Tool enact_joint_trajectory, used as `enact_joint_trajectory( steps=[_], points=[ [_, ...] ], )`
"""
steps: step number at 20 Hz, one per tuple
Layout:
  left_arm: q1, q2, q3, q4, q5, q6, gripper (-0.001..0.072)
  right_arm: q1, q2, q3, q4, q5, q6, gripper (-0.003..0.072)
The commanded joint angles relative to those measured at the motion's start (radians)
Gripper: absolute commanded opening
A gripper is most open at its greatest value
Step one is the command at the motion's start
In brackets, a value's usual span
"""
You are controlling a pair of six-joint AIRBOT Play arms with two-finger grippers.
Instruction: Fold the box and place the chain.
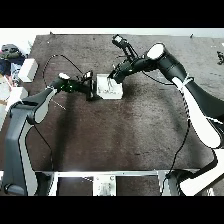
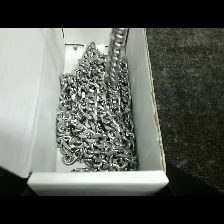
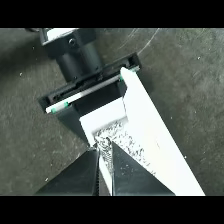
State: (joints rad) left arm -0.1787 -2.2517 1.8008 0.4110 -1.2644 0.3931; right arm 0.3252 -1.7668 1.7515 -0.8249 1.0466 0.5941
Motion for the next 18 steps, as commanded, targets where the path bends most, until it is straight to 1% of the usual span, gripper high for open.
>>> enact_joint_trajectory(
  steps=[1,2,3,4,5,6,7,9,10,12,14,15,18],
  points=[
    [0.0,0.0,0.0,0.0,0.0,0.0,0.0405,0.007,-0.021,0.0,-0.059,-0.041,0.005,0.0012],
    [0.0,0.0,0.0,0.0,0.0,0.0,0.0405,0.006,-0.019,0.0,-0.07,-0.038,0.003,0.0013],
    [0.0,0.0,0.0,0.0,0.0,0.0,0.0405,0.004,-0.016,0.0,-0.07,-0.036,0.001,0.0182],
    [0.0,0.0,0.0,0.0,0.0,0.0,0.0406,0.003,-0.012,0.0,-0.073,-0.031,0.002,0.045],
    [0.0,0.0,0.0,0.0,0.0,0.0,0.0405,0.002,-0.011,0.0,-0.073,-0.039,0.008,0.0347],
    [0.0,0.0,0.0,0.0,0.0,0.0,0.0405,0.0,-0.01,0.0,-0.072,-0.048,0.008,0.0173],
    [0.0,0.0,0.0,0.0,0.0,0.0,0.0405,-0.003,-0.01,0.0,-0.072,-0.052,0.008,0.0184],
    [0.0,0.0,0.0,0.0,0.0,0.0,0.0405,-0.011,-0.001,0.002,-0.068,-0.054,0.009,0.0183],
    [0.0,0.0,0.0,0.0,0.0,0.0,0.0405,-0.02,0.011,0.003,-0.069,-0.073,0.019,0.0182],
    [0.0,0.0,0.0,0.0,0.0,0.0,0.0405,-0.057,0.023,0.008,-0.068,-0.125,0.059,0.0182],
    [0.0,0.0,0.0,0.0,0.0,0.0,0.0405,-0.117,0.01,0.03,-0.017,-0.125,0.061,0.0181],
    [0.0,0.0,0.0,0.0,0.0,0.0,0.0405,-0.15,-0.005,0.043,0.03,-0.117,0.061,0.016],
    [0.0,0.0,0.0,0.0,0.0,0.0,0.0405,-0.242,-0.09,0.115,0.154,-0.018,0.065,0.0162]
  ],
)
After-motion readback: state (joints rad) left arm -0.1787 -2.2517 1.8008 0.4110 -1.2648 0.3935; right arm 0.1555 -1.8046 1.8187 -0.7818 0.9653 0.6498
